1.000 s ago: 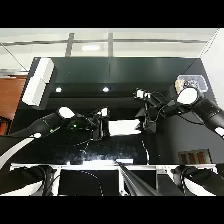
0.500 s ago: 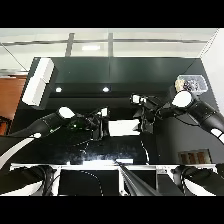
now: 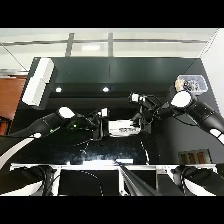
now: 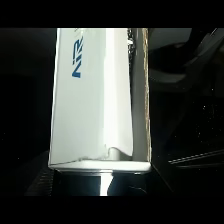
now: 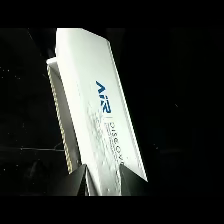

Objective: Fold the box and place the chain.

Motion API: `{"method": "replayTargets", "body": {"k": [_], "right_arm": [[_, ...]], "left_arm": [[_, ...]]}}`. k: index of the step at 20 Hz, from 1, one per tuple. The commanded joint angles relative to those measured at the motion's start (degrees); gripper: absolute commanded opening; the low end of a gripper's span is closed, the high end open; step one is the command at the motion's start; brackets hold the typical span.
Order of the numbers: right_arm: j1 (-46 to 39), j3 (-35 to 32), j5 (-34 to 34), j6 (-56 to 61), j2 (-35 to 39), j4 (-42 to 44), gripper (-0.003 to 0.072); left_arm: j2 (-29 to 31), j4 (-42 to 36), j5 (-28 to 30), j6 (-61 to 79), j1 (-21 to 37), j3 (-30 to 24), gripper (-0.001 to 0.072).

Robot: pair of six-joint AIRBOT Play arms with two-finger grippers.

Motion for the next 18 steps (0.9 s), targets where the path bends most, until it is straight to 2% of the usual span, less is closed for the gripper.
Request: {"method": "replayTargets", "body": {"k": [1,15,16,18], "right_arm": [[0.04,-0.02,0.66,1.05,-0.04,-0.26,0.0254],[0.04,-0.44,1.79,1.66,-0.09,-3.23,0.0258],[0.04,-0.44,1.81,1.66,-0.09,-3.23,0.0336],[0.04,-0.44,1.86,1.66,-0.09,-3.23,0.0341]], "left_arm": [[-0.04,0.04,-0.02,-0.02,-0.04,0.00,0.0488],[-0.04,0.02,-0.02,-0.02,-0.04,0.00,0.0488],[-0.04,0.02,-0.02,-0.02,-0.04,0.00,0.0488],[-0.04,0.02,-0.02,-0.02,-0.04,0.00,0.0488]]}}
